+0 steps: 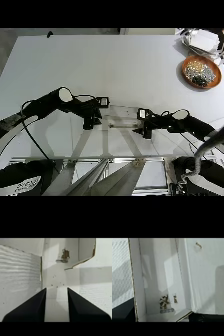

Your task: Fold the box and place the chain.

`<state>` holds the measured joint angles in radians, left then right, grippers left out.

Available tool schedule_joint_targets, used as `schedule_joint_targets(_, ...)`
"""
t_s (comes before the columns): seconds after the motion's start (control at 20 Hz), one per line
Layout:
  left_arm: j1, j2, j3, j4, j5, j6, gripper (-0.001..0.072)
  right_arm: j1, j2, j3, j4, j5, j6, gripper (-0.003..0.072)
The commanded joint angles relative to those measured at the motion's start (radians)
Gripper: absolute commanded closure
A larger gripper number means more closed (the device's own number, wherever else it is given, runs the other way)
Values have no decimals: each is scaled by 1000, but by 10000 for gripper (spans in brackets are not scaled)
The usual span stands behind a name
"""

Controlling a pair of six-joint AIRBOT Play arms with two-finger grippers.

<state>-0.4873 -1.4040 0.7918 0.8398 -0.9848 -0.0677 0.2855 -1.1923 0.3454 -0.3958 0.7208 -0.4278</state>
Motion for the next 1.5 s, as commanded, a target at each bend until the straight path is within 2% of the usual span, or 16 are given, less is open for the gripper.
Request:
schedule_joint_targets(0.0, -1, -33, 0, -2, 56, 71, 338, 0, 1, 0, 0, 0, 0, 221)
schedule_joint_targets(0.1, -1, -33, 0, -2, 104, 71, 294, 0, 1, 0, 0, 0, 0, 221)
schedule_joint_targets(0.25, -8, -33, 0, -2, 118, 97, 294, 0, 1, 0, 0, 0, 0, 221)
schedule_joint_targets(0.5, -62, -33, 0, -85, 106, 298, 299, 0, 1, 0, 0, 0, 0, 221)
schedule_joint_targets(0.65, -82, -33, 0, -87, 64, 303, 439, 0, 1, 0, 0, 0, 0, 221)
schedule_joint_targets(0.75, -82, -33, 0, -87, 22, 304, 451, 0, 1, 0, 0, 0, 0, 221)
schedule_joint_targets(0.8, -82, -33, 0, -88, 10, 304, 527, 0, 1, 0, 0, 0, 0, 221)
schedule_joint_targets(0.85, -82, -33, 0, -91, 6, 306, 574, 0, 1, 0, 0, 0, 0, 221)
schedule_joint_targets(1.25, -115, -34, 0, -272, 147, 308, 577, 0, 1, 0, 0, 0, 0, 221)
schedule_joint_targets(1.45, -142, -34, 0, -309, 158, 307, 576, 0, 1, 0, 0, 0, 0, 221)
